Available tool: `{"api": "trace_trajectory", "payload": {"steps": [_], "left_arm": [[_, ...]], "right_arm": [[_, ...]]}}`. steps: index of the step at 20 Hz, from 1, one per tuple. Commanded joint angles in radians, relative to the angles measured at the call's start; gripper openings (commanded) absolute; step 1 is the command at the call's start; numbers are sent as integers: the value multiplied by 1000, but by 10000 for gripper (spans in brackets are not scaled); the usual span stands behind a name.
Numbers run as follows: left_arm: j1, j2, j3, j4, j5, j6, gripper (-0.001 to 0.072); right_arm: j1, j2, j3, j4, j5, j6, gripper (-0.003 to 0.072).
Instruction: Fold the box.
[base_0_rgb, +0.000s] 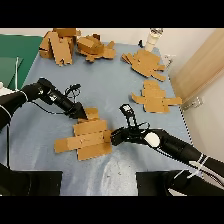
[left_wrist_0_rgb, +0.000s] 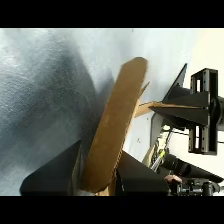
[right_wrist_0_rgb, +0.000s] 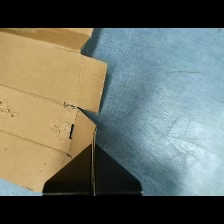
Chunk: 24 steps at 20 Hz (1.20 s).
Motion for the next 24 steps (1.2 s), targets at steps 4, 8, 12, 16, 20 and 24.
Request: {"api": "trace_trajectory", "payload": {"steps": [4, 8, 12, 16, 20, 24], "left_arm": [[-2, 0, 0, -8, -66, 53, 239], [22, 0, 0, -8, -77, 71, 240], [53, 0, 0, -8, -106, 118, 258], [52, -1, 0, -9, -118, 233, 258], [50, -1, 0, -9, -113, 283, 257], [29, -10, -1, -8, -132, 285, 256]], "right_arm": [[1, 1, -1, -10, -1, 1, 0], [1, 1, -1, -22, 0, 15, 1], [1, 1, -1, -53, 17, 45, 1], [1, 1, -1, -54, 20, 61, 0], [1, 1, -1, -89, 22, 103, 1], [1, 1, -1, -106, 22, 117, 0]]}}
